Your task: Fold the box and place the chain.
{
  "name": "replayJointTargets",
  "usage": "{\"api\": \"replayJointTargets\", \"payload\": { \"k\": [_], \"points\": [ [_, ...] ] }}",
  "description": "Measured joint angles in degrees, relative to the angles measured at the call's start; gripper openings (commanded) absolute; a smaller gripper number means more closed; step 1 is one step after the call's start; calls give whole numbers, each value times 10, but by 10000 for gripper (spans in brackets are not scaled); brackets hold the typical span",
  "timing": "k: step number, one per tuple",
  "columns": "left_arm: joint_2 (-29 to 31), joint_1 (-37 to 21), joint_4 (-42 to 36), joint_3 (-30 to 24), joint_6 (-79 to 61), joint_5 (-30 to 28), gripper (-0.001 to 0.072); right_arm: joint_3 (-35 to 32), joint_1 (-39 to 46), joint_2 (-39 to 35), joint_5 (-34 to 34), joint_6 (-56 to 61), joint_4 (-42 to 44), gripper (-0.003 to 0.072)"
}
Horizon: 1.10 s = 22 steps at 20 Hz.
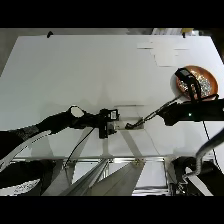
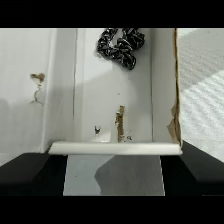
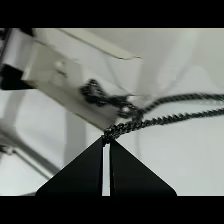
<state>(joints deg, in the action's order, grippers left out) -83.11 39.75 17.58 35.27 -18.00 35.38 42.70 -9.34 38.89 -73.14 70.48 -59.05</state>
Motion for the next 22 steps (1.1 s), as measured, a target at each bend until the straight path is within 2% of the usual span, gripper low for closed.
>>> {"api": "replayJointTargets", "payload": {
  "k": [5, 10, 15, 22],
  "points": [
    [0, 0, 0, 0, 0, 0, 207, 0, -39, -21, -9, -68, 121, 16],
    [0, 0, 0, 0, 0, 0, 207, 0, -108, -23, 43, -101, 172, 16],
    [0, 0, 0, 0, 0, 0, 207, 0, -175, 9, 97, -117, 181, 16],
    [0, 0, 0, 0, 0, 0, 207, -4, -208, 112, 137, -109, 104, 16]
  ]
}}
